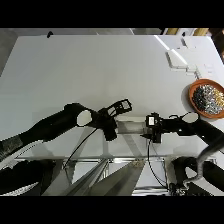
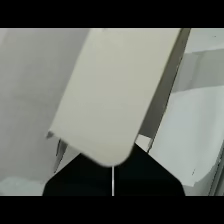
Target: Fold the box and place the chain.
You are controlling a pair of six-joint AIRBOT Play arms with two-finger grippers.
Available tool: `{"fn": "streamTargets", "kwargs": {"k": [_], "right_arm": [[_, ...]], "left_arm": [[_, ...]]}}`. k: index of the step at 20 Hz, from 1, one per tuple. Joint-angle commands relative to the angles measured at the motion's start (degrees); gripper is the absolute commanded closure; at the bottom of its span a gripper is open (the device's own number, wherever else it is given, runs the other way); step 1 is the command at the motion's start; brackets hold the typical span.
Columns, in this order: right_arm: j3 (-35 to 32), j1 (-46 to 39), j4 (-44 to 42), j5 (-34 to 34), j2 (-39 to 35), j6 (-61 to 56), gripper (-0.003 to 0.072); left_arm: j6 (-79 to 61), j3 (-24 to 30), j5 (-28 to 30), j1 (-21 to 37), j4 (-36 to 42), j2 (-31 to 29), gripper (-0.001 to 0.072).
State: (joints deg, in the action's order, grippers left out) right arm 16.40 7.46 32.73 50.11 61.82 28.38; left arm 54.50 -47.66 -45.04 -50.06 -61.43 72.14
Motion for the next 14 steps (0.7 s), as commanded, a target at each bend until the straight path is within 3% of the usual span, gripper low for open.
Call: {"fn": "streamTargets", "kwargs": {"k": [1,7,9,14], "right_arm": [[0.0,0.0,0.0,0.0,0.0,0.0,0.0231],[0.0,0.0,0.0,0.0,0.0,0.0,0.0231],[0.0,0.0,0.0,0.0,0.0,0.0,0.0231],[0.0,0.0,0.0,0.0,0.0,0.0,0.0231]], "left_arm": [[1.5,0.0,-1.2,0.6,-1.5,-1.6,0.0706],[1.6,-6.5,-0.2,-0.5,1.4,-0.1,0.0707],[3.0,-8.4,2.7,-0.2,1.3,1.2,0.0707],[6.4,-8.6,7.7,2.1,1.3,7.3,0.0707]]}}
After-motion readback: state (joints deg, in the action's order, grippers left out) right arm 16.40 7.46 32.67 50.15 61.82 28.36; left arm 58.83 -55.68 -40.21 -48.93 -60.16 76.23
